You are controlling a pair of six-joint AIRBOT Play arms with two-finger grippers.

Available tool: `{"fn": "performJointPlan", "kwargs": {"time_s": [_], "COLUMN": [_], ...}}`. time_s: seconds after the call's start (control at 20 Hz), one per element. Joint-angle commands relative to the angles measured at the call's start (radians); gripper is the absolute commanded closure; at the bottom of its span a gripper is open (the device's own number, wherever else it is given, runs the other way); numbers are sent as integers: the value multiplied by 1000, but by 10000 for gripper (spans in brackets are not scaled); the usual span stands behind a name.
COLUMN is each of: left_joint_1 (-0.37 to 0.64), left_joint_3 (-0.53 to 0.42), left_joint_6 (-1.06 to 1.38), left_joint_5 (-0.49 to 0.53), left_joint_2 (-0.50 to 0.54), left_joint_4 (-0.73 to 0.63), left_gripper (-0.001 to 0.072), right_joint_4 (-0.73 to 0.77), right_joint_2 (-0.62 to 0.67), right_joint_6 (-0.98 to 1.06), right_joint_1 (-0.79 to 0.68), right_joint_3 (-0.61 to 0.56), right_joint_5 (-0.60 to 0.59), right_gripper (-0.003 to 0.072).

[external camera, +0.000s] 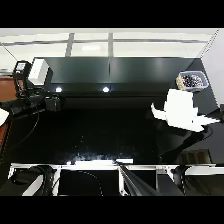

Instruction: Fold the box and place the chain.

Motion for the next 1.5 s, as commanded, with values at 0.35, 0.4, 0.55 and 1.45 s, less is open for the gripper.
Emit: {"fn": "performJointPlan", "kwargs": {"time_s": [0.35, 0.4, 0.55, 1.45], "left_joint_1": [-11, -19, -35, -40], "left_joint_3": [-29, -46, -126, 63], "left_joint_6": [0, 0, 0, 740], "left_joint_5": [2, 10, 77, -342], "left_joint_2": [0, 0, -1, -742], "left_joint_4": [-84, -93, -179, -813], "left_gripper": [5, 5, 5, 6], "right_joint_4": [387, 438, 558, 582], "right_joint_2": [518, 597, 776, 824], "right_joint_6": [-89, -108, -130, -121], "right_joint_1": [292, 353, 542, 1229], "right_joint_3": [-465, -545, -746, -871], "right_joint_5": [-159, -234, -466, -938], "right_gripper": [678, 678, 678, 678]}}
